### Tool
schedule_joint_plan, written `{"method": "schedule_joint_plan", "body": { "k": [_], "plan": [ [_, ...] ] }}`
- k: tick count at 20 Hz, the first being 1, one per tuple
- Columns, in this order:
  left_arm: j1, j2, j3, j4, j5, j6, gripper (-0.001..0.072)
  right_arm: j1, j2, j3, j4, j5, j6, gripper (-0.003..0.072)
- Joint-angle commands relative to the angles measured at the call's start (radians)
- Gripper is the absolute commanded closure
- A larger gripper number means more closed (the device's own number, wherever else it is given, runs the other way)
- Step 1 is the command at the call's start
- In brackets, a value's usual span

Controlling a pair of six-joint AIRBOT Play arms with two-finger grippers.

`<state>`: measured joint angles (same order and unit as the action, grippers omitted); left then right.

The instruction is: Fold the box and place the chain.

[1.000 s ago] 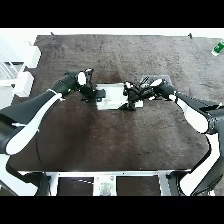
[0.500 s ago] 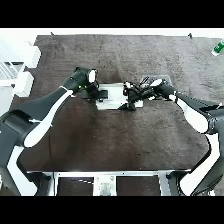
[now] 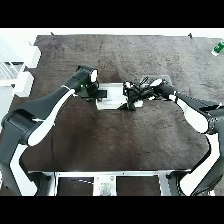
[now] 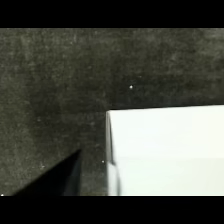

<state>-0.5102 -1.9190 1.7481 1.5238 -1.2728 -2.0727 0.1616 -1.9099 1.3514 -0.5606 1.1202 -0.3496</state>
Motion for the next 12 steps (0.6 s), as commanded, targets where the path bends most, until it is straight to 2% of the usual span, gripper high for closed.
{"method": "schedule_joint_plan", "body": {
  "k": [1, 7, 8, 10, 12],
  "plan": [
    [0.000, -0.001, 0.002, 0.042, -0.018, -0.006, 0.0478, -0.001, 0.000, 0.000, -0.004, -0.001, 0.000, 0.0123],
    [-0.008, -0.001, 0.002, 0.051, -0.018, -0.022, 0.0482, -0.001, 0.000, 0.000, -0.004, -0.001, 0.000, 0.0124],
    [-0.009, -0.001, 0.002, 0.053, -0.019, -0.022, 0.0566, -0.001, 0.000, 0.000, -0.004, -0.001, 0.000, 0.0123],
    [-0.012, -0.001, 0.002, 0.053, -0.018, -0.023, 0.0629, -0.001, 0.000, 0.000, -0.004, -0.001, 0.000, 0.0123],
    [-0.020, -0.001, 0.002, 0.068, -0.018, -0.026, 0.0662, -0.001, 0.000, 0.000, -0.004, -0.001, 0.000, 0.0123]
  ]
}}
